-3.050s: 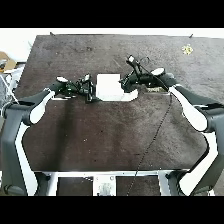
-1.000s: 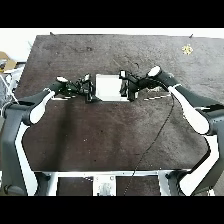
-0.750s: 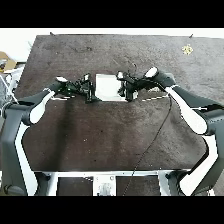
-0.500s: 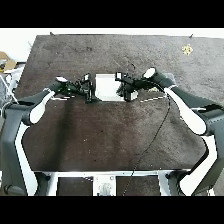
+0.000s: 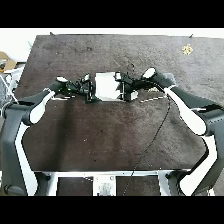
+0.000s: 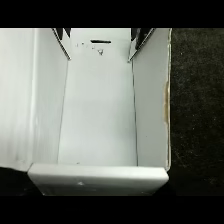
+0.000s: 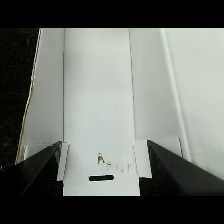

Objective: Fold the box and place the chain.

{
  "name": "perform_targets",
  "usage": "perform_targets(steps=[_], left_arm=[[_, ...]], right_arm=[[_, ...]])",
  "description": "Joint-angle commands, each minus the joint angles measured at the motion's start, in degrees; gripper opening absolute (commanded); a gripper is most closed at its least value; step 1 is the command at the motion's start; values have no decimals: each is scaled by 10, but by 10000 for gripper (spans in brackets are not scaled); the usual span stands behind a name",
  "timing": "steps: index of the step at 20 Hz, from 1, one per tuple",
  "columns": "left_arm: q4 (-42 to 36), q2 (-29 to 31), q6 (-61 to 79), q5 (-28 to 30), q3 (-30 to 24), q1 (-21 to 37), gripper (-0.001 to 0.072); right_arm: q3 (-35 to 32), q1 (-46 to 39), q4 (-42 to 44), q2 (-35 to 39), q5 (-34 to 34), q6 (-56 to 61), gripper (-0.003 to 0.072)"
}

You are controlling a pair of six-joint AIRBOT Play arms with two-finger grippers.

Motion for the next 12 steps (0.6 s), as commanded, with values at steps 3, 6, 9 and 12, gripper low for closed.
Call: perform_targets(steps=[3,6,9,12], left_arm=[[1,0,0,0,0,0,224],[1,0,0,0,0,0,224],[1,0,0,0,0,0,224],[1,0,0,0,0,0,224]], right_arm=[[0,0,-6,0,4,3,556],[0,-1,-33,2,14,44,272],[0,-5,-76,11,26,117,89],[0,-20,-123,29,49,213,5]])
